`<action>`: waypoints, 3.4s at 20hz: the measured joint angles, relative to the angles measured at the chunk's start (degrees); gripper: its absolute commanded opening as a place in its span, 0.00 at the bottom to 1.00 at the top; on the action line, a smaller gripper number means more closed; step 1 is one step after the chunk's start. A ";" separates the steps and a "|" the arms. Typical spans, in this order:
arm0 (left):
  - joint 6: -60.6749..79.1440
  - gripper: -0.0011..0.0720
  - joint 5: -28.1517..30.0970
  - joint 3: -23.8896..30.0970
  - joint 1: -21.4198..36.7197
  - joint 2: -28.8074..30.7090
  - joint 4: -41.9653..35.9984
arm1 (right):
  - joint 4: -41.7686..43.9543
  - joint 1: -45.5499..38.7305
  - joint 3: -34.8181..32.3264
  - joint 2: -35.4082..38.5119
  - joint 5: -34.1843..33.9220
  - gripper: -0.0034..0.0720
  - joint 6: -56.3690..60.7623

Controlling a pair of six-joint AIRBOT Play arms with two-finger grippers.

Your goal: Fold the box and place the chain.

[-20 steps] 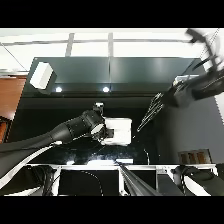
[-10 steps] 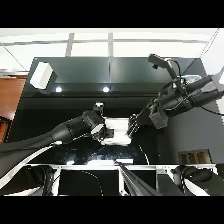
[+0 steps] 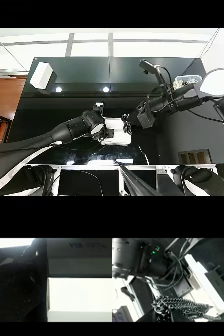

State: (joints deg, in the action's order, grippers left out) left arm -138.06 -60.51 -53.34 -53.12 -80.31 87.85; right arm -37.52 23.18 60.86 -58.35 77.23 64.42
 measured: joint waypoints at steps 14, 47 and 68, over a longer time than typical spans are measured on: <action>0.00 0.05 0.00 0.00 0.00 0.00 0.00 | 3.17 -0.90 2.78 -0.52 -1.38 0.05 2.82; -0.98 0.53 0.02 -0.81 0.02 0.02 0.00 | -10.99 -6.34 -13.03 4.85 -5.77 0.32 8.61; 62.55 0.98 -2.80 24.96 32.76 35.78 -25.14 | -16.35 -7.91 -13.09 6.40 -6.54 0.32 8.17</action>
State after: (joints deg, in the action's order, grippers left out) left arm -75.50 -63.31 -28.38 -20.36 -44.53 62.72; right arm -53.87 15.27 47.77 -51.94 70.70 72.60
